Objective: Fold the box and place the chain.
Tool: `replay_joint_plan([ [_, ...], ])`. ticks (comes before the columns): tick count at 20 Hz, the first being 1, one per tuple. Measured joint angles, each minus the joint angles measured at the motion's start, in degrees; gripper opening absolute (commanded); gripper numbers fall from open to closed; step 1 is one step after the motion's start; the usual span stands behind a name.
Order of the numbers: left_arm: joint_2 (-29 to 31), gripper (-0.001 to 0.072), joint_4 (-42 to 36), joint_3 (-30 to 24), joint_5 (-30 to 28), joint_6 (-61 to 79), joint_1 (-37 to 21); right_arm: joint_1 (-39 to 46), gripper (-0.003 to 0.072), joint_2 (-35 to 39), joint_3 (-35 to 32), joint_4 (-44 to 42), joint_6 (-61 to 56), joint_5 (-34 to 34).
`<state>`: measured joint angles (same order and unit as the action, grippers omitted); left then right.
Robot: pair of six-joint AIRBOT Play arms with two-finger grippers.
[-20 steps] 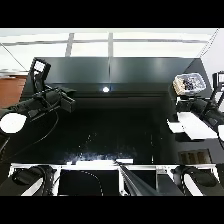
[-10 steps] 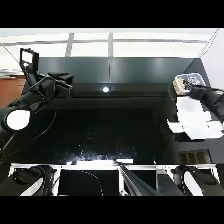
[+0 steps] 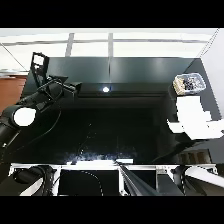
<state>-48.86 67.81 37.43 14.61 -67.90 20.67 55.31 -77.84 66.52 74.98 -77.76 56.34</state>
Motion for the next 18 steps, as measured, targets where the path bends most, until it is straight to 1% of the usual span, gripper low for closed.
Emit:
replay_joint_plan([
  [3, -0.4, 0.069, -2.9, 0.0, 1.4, 0.0, 0.7, 4.4, 0.072, -10.5, 8.5, -6.9, 8.7, 12.0],
  [4, -0.5, 0.069, -3.5, 0.0, 1.4, 0.0, 0.9, 4.7, 0.072, -13.2, 10.2, -8.7, 11.4, 15.5],
  [6, -0.7, 0.069, -4.7, 0.0, 1.9, 0.0, 1.4, 3.8, 0.072, -17.6, 12.4, -9.2, 16.1, 20.2],
  [7, -0.9, 0.0691, -5.5, 0.0, 2.2, 0.0, 1.6, 3.0, 0.0575, -19.1, 13.1, -8.9, 18.6, 22.1],
  [8, -1.0, 0.069, -6.3, 0.0, 2.3, 0.0, 1.7, 2.2, 0.0494, -20.3, 13.6, -8.8, 20.7, 22.9],
  [11, -1.1, 0.0691, -8.1, 0.0, 2.5, -0.1, 1.9, 0.2, 0.0485, -22.1, 14.4, -8.5, 25.4, 24.7],
  [12, -1.1, 0.0691, -8.6, 0.0, 2.5, -0.1, 1.9, -0.2, 0.0284, -22.3, 14.5, -8.3, 26.2, 25.3],
  [13, -1.1, 0.0691, -9.1, 0.0, 2.5, -0.1, 1.9, -0.4, 0.0221, -22.5, 14.6, -7.8, 26.6, 26.1],
  [14, -1.1, 0.0691, -9.2, 0.0, 2.6, -0.1, 1.9, -0.5, 0.0218, -22.6, 14.7, -7.7, 26.8, 26.7],
  [15, -1.1, 0.0691, -9.4, 0.0, 2.8, -0.1, 1.9, -0.7, 0.0178, -22.5, 14.8, -7.5, 26.8, 27.2],
  [17, -1.1, 0.0691, -9.7, 0.0, 3.7, -0.1, 1.9, -0.9, 0.0176, -21.6, 14.8, -7.1, 25.9, 27.9],
  [18, -1.1, 0.0691, -9.8, 0.0, 4.1, -0.1, 1.9, -1.0, 0.0007, -20.8, 14.5, -6.2, 25.0, 27.8],
])
